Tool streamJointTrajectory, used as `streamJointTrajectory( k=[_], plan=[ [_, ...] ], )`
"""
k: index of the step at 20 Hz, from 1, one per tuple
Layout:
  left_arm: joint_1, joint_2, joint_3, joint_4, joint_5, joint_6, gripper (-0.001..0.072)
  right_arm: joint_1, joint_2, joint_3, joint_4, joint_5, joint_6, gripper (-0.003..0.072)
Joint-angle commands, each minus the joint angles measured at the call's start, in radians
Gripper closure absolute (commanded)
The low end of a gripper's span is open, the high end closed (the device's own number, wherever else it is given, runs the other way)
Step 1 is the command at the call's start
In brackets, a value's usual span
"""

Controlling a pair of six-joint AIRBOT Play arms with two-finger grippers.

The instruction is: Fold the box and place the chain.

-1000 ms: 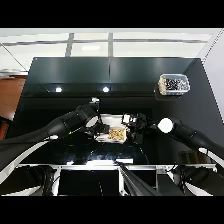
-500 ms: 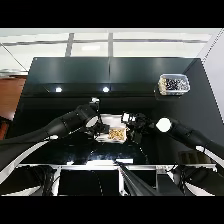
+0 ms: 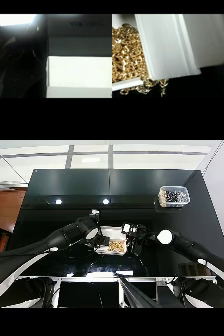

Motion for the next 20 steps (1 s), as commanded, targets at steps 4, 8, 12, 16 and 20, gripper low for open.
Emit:
streamJointTrajectory(
  k=[4, 8, 12, 16, 20],
  plan=[
    [0.000, 0.000, 0.001, 0.000, 0.000, 0.000, 0.0677, -0.075, 0.187, 0.003, -0.063, 0.128, 0.222, 0.0660],
    [0.000, 0.000, 0.001, 0.000, 0.000, 0.000, 0.0677, -0.158, 0.353, 0.061, -0.132, 0.367, 0.405, 0.0660],
    [0.000, 0.000, 0.001, 0.000, 0.000, 0.000, 0.0677, -0.181, 0.422, 0.213, -0.069, 0.579, 0.534, 0.0661],
    [0.000, 0.000, 0.001, 0.000, 0.000, 0.000, 0.0677, -0.181, 0.422, 0.289, 0.284, 0.527, 0.541, 0.0661],
    [0.000, 0.000, 0.001, 0.000, 0.000, 0.000, 0.0677, -0.175, 0.406, 0.288, 0.354, 0.507, 0.541, 0.0660]
  ],
)
